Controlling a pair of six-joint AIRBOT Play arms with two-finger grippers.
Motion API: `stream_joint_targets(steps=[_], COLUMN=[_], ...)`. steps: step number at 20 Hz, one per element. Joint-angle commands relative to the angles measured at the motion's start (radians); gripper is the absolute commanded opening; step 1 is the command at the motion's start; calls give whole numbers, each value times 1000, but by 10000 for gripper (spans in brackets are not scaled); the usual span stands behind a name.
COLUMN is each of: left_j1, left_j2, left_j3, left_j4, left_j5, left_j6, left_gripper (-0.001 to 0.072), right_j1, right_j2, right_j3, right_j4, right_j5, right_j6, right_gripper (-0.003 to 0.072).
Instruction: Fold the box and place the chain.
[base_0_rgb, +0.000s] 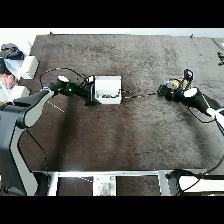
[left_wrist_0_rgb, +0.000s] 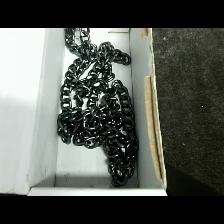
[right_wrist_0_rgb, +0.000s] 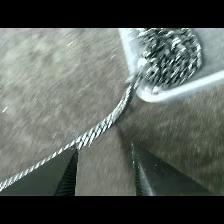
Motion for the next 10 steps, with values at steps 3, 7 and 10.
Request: stream_joint_targets(steps=[3,7,10], left_j1=[0,0,0], left_j2=[-1,0,-1], left_j3=[0,0,0], left_j4=[0,0,0], left_j5=[0,0,0], left_j6=[0,0,0], left_gripper=[123,124,124], right_j1=[9,94,209], right_j2=[-132,-96,88], right_j3=[90,122,122], right_j4=[56,105,108], right_j5=[-43,-19,-9], right_j6=[0,-53,-110], right_gripper=[297,-15,-15])
